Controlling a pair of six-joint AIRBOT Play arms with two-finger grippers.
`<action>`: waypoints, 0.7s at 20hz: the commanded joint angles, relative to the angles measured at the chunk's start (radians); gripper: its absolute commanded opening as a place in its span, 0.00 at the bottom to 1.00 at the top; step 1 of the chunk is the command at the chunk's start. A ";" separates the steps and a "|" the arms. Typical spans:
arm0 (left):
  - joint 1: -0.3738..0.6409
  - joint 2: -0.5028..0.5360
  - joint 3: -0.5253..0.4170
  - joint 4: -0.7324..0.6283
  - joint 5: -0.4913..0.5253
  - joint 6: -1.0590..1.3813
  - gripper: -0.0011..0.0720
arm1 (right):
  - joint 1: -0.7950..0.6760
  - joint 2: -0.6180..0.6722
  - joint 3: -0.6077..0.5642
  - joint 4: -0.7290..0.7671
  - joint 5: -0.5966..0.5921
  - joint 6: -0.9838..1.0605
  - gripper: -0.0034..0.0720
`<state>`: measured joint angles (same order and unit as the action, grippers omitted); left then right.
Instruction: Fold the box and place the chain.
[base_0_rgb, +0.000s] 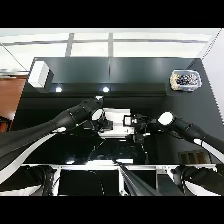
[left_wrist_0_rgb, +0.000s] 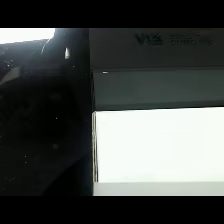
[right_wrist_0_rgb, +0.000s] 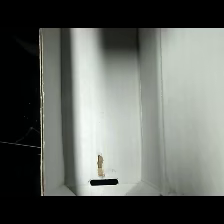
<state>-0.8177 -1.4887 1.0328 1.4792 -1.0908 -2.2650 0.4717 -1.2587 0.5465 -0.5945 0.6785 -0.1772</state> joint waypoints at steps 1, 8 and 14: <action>-0.003 -0.003 0.003 -0.003 0.010 0.006 0.05 | 0.001 0.000 0.000 -0.001 0.002 0.025 0.15; 0.004 -0.002 0.003 0.029 0.012 0.006 0.05 | -0.002 0.092 0.000 -0.094 -0.006 0.152 1.00; 0.010 -0.002 0.003 0.032 0.031 0.006 0.05 | -0.033 0.183 0.000 -0.217 0.037 0.168 1.00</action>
